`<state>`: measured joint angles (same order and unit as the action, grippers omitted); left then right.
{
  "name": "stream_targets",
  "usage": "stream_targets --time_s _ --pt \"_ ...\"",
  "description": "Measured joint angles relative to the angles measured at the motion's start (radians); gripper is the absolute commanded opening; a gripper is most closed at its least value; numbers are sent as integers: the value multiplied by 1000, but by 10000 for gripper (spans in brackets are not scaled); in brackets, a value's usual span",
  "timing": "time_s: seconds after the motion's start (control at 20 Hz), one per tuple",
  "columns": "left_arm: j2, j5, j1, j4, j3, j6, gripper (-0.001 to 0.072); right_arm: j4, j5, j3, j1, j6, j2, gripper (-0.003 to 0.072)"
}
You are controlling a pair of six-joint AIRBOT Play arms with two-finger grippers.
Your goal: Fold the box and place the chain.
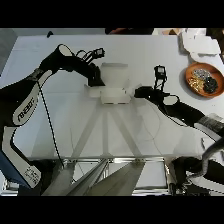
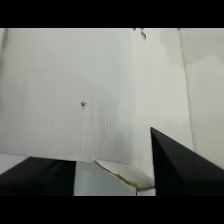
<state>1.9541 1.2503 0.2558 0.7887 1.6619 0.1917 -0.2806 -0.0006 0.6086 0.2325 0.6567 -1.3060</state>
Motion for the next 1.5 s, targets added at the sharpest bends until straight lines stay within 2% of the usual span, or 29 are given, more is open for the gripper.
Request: stream_targets --time_s 0.1,0.35,0.4,0.45,0.65,0.75,0.85,0.9,1.0,1.5 --pt "0 1 -1 24 0 -4 337 0 0 0 0 0 0 12" --pt "0 3 -4 44 0 -8 363 0 0 0 0 0 0 12" --pt "0 3 -4 43 0 -10 428 0 0 0 0 0 0 12" --pt "0 3 -4 39 0 -18 450 0 0 0 0 0 0 12" --pt "0 2 -4 -21 0 -68 449 0 0 0 0 0 0 12" --pt "0 1 -4 -47 0 -81 432 0 0 0 0 0 0 12" --pt "0 -1 -4 -58 0 -90 334 0 0 0 0 0 0 12" --pt "0 -2 -5 -62 0 -96 333 0 0 0 0 0 0 12" --pt "0 -3 -4 -67 0 -113 268 0 0 0 0 0 0 12" --pt "0 -25 0 -51 -5 -117 273 0 0 0 0 0 0 12"
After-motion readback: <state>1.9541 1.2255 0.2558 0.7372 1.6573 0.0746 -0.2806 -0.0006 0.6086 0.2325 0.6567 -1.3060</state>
